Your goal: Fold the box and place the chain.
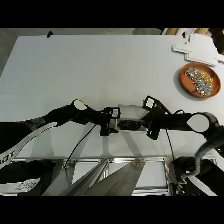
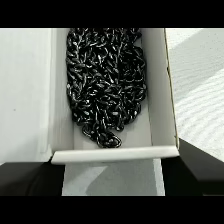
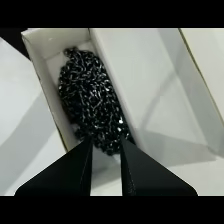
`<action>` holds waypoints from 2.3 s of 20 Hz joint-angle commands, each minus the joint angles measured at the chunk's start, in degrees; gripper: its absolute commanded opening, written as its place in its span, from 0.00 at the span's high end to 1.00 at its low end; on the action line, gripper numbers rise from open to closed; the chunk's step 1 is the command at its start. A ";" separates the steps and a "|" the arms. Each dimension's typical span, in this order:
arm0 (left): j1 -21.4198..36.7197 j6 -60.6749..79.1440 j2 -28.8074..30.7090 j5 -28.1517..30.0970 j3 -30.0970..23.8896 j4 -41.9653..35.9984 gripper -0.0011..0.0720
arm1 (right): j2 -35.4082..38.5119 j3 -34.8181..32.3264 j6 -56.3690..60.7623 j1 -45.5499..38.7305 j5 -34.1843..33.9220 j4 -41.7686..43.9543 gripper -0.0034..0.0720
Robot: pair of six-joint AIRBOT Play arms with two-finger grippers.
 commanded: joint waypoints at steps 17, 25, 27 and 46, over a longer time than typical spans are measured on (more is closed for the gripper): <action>0.00 0.02 0.02 0.02 0.02 0.02 0.75 | -26.69 26.53 2.60 -9.07 6.82 -5.22 0.93; 0.00 0.02 0.02 0.02 0.02 0.00 0.75 | -16.98 16.83 -2.58 -1.70 3.37 -5.29 0.93; 0.00 0.02 0.02 0.02 0.02 0.02 0.75 | -11.23 12.83 -4.94 -1.09 2.25 -4.63 0.93; 0.00 0.02 0.02 0.02 0.02 0.00 0.75 | -3.17 3.58 -11.06 10.84 0.26 -6.23 0.58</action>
